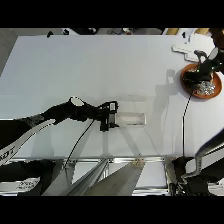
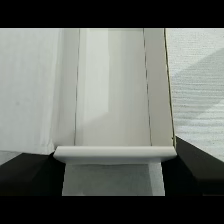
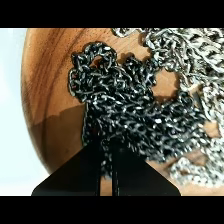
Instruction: Fold the box and place the chain.
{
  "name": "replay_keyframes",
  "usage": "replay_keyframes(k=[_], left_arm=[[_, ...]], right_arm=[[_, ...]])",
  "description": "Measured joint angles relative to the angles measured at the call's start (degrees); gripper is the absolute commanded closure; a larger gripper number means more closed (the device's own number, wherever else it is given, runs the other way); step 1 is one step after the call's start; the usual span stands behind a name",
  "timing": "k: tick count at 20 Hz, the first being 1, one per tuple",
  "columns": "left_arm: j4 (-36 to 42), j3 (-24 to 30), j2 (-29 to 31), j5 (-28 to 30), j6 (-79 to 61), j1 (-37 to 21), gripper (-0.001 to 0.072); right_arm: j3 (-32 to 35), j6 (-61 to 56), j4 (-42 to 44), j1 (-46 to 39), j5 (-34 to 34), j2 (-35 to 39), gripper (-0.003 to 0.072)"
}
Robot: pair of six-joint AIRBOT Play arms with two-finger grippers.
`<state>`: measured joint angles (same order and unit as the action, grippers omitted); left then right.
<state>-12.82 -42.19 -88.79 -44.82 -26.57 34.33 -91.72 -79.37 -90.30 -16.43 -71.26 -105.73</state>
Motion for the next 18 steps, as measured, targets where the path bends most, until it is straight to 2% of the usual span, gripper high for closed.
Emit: replay_keyframes(k=[4, 8, 18], left_arm=[[0.00, 0.00, 0.00, 0.00, -0.02, 0.00, 0.0626], [-0.02, 0.00, 0.00, 0.00, 0.00, 0.00, 0.0626], [-0.02, 0.00, 0.00, -0.02, 0.00, -0.02, 0.0626]], right_arm=[[0.00, 0.17, -0.11, 0.00, -1.55, 4.42, 0.0669], [0.02, 1.11, 1.62, 0.00, -5.11, 13.03, 0.0670], [0.76, 3.98, 20.24, 0.87, -12.85, 42.03, 0.0670]])
